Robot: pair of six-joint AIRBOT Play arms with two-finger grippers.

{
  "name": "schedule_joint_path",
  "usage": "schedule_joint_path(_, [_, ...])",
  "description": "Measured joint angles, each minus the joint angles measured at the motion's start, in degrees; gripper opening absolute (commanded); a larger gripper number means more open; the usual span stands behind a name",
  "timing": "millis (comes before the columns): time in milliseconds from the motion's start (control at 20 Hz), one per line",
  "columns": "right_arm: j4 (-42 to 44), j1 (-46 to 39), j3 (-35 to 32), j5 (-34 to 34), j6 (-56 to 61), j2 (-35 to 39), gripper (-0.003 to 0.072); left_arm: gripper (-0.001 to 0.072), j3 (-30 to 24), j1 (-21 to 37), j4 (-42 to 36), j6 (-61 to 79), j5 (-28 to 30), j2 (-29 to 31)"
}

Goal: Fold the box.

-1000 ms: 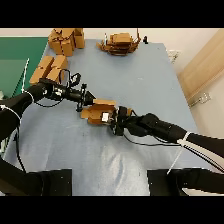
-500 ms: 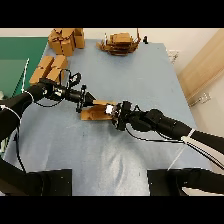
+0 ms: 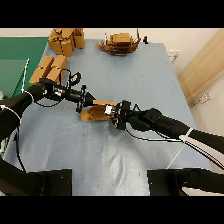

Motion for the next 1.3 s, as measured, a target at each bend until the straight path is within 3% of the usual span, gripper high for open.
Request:
schedule_joint_path(550, [-0.8,0.0,0.2,-0.2,0.0,0.1,0.0614,0.0023,0.0,0.0,0.1,-0.1,0.0,0.0])
schedule_joint_path(850, [4.4,-1.2,2.7,0.2,0.0,-2.7,0.0591,0.0023,0.0,0.0,0.1,-0.1,0.1,0.0])
schedule_joint_path(1300, [23.8,-5.6,12.5,-14.6,-18.2,-10.4,0.0582,0.0023,0.0,0.0,0.3,-0.3,0.5,0.0])
